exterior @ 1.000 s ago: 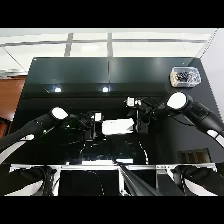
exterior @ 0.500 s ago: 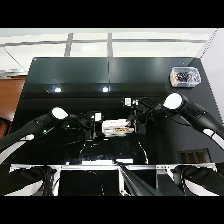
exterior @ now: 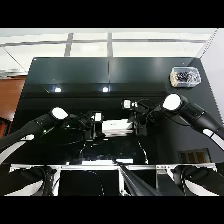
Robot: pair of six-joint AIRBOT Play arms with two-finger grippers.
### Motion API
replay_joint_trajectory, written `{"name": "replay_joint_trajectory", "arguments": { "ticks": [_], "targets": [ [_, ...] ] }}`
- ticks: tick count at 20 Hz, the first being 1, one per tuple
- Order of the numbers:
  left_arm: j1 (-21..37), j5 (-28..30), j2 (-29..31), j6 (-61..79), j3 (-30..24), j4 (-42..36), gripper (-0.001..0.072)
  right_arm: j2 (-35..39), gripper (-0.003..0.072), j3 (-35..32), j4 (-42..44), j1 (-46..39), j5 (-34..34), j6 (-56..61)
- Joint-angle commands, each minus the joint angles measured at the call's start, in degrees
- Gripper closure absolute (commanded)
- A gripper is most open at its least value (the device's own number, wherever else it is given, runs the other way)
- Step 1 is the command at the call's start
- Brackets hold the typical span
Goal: Fold the box and place the chain.
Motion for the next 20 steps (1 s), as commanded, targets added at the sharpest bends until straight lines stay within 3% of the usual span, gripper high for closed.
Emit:
{"name": "replay_joint_trajectory", "arguments": {
  "ticks": [1,8,12,14,15,16,17,20],
  "targets": [
    [0.0,0.0,0.0,-0.1,0.0,0.0,0.0247,0.0,0.0376,0.0,-1.1,0.0,0.1,0.0],
    [0.0,0.0,0.0,-0.1,0.0,0.0,0.0247,0.1,0.0377,-1.1,-1.0,0.0,-0.2,2.4],
    [0.0,0.0,0.0,-0.1,0.0,0.0,0.0247,3.0,0.0377,-0.2,0.0,-0.5,2.9,18.6],
    [0.0,0.0,0.0,-0.1,0.0,0.0,0.0247,3.6,0.0379,-0.2,4.7,-0.6,5.4,28.8],
    [0.0,0.0,0.0,-0.1,0.0,0.0,0.0247,3.6,0.0419,-0.5,8.2,-0.4,5.2,33.4],
    [0.0,0.0,0.0,-0.1,0.0,0.0,0.0247,3.5,0.0581,-0.9,12.4,0.0,4.0,35.1],
    [0.0,0.0,0.0,-0.1,0.0,0.0,0.0247,3.1,0.0679,-1.2,15.4,0.7,2.2,35.6],
    [0.0,0.0,0.0,-0.1,0.0,0.0,0.0247,-0.1,0.0679,-1.2,19.4,2.8,-4.1,41.1]
  ]
}}
